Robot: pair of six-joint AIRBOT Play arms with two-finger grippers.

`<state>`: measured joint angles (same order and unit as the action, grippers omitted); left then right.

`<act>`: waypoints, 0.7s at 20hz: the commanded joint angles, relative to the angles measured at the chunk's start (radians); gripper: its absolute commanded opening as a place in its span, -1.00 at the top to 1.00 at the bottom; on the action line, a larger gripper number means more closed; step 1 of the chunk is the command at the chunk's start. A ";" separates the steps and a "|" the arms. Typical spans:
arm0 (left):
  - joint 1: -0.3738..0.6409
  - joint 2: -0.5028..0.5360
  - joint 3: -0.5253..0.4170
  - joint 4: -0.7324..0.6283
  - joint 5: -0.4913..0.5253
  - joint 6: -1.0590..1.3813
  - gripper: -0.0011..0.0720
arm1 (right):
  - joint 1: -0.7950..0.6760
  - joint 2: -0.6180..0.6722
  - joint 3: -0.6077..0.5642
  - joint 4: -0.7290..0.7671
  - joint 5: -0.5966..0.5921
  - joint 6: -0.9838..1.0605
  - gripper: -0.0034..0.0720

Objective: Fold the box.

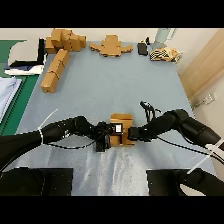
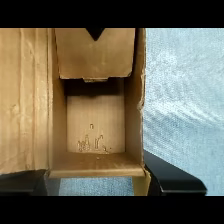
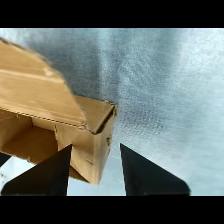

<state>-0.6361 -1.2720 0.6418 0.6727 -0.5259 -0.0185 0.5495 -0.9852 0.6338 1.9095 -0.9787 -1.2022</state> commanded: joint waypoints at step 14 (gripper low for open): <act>0.000 0.000 0.001 0.000 0.000 0.000 -0.01 | 0.300 -0.349 0.271 -0.403 -0.232 0.574 0.76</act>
<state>-0.6353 -1.2720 0.6418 0.6727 -0.5285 -0.0200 0.8417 -1.3186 0.8940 1.5467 -1.1736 -0.6594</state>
